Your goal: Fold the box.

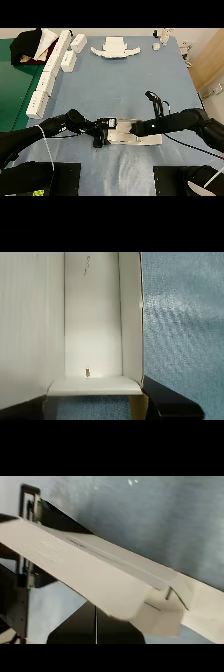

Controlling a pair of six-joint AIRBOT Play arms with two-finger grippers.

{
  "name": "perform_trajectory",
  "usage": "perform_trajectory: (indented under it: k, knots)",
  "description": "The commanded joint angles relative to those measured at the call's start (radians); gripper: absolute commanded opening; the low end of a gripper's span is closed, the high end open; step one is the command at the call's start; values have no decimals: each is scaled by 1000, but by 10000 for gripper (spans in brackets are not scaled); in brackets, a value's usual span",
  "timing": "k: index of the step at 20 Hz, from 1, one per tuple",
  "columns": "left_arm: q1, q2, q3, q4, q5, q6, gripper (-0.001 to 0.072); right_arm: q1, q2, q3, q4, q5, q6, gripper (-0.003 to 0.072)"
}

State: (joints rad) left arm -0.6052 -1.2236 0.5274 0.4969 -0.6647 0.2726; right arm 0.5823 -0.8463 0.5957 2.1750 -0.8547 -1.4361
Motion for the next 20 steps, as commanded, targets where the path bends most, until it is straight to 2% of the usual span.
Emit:
perform_trajectory:
  k: [1,11,20]
  knots:
    - [0,0,1,0,0,0,442,70,-103,7,82,281,67,2]
    - [0,0,1,0,0,0,442,22,-343,50,55,293,57,2]
    - [0,0,1,0,0,0,442,22,-363,60,54,292,0,2]
